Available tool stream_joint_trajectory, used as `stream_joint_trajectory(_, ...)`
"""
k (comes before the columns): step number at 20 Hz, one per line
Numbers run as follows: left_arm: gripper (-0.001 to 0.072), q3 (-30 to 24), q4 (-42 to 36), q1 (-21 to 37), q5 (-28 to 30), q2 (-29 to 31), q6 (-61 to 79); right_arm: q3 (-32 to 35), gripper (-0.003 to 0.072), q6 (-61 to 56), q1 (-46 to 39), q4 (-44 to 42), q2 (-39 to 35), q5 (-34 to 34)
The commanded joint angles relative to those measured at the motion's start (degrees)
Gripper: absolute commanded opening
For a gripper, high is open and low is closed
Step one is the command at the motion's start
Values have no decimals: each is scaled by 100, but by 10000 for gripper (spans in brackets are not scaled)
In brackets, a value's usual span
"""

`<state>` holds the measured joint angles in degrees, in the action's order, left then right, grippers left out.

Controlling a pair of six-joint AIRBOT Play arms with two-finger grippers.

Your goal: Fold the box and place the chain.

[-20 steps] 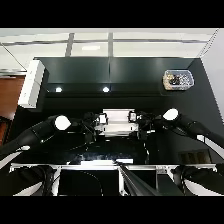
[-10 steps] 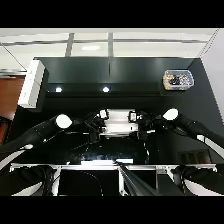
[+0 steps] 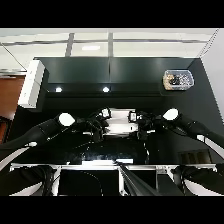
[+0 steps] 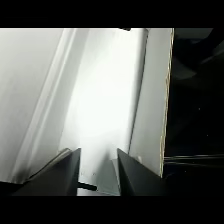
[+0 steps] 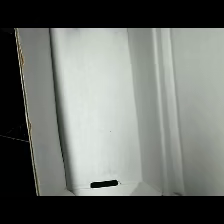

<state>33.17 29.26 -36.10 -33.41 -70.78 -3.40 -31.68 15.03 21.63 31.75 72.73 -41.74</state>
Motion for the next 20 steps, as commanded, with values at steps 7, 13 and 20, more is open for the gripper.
stream_joint_trajectory(7, 199, 11, 61, 13, -153, -7, 0, 2, 477, -2, 4, -4, 4, 0)
stream_joint_trajectory(13, 33, 76, 2055, 979, -494, 706, -2977, 2, 477, -2, 4, -4, 4, 0)
stream_joint_trajectory(20, 34, -111, 1794, 4009, -2098, 787, -7160, 2, 477, -11, 4, -7, 4, 15)
